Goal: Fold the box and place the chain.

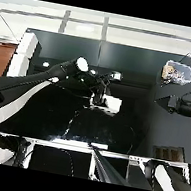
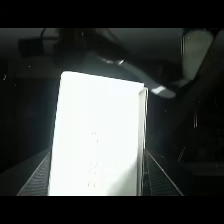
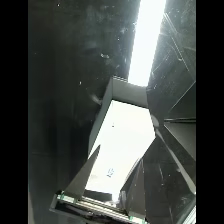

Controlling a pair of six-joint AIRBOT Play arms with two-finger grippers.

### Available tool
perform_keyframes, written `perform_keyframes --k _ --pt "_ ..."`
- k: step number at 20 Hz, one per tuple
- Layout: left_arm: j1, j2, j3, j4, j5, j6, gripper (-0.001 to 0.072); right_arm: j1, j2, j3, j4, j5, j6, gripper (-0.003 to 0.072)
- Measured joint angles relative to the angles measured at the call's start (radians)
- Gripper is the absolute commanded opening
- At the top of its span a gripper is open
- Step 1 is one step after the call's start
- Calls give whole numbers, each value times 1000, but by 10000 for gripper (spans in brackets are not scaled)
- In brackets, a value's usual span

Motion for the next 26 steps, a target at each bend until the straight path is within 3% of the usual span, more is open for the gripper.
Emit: perform_keyframes --k 7,12,13,14,15,21,26 --pt "-28 -5 0 54 20 47 705 0 0 0 0 -5 0 19" --pt "-97 -10 0 96 136 38 688 0 0 0 0 -8 0 19" --pt "-109 -11 0 101 153 29 616 0 0 0 0 -9 0 19" --pt "-120 -11 0 108 167 17 393 0 0 0 0 -9 0 19" --pt "-127 -11 0 112 177 2 262 0 0 0 0 -9 0 19" --pt "-63 45 2 254 170 -303 261 0 0 0 0 -9 0 19" --pt "164 182 -14 513 -7 -769 262 0 0 0 -1 -10 -3 19"
